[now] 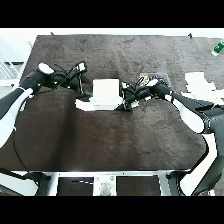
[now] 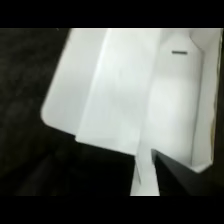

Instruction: Fold the box and place the chain.

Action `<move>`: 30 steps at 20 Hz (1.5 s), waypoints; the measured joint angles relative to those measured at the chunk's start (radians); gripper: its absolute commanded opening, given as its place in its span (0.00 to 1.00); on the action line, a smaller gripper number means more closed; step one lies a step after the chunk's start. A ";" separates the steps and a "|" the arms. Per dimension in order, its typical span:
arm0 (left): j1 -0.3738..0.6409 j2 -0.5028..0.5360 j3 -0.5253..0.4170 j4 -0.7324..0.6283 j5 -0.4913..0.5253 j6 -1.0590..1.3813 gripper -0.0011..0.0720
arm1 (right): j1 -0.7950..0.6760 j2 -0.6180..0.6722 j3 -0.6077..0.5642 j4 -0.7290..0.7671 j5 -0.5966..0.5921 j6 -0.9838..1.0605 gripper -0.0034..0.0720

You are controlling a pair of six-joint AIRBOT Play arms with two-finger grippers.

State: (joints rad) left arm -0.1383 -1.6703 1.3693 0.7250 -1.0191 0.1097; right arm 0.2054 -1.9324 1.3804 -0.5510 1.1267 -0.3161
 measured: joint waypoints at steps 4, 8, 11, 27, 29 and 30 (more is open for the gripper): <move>-0.033 0.003 0.001 0.182 -0.030 -0.040 0.99 | 0.000 0.000 0.000 0.001 0.000 0.000 0.78; -0.058 0.000 0.001 0.257 -0.032 -0.053 0.99 | 0.000 0.000 0.000 0.001 0.000 0.000 0.78; -0.068 -0.018 0.001 0.270 -0.037 -0.056 0.99 | 0.000 0.000 0.000 0.001 0.000 0.000 0.78; -0.100 -0.074 -0.002 0.220 -0.059 -0.059 0.74 | 0.000 0.000 0.000 0.000 0.001 0.000 0.78; -0.100 -0.074 -0.002 0.219 -0.060 -0.059 0.73 | 0.000 0.000 0.000 0.000 0.001 0.000 0.78; -0.100 -0.074 -0.002 0.219 -0.061 -0.059 0.73 | 0.000 0.000 0.000 0.000 0.001 0.000 0.78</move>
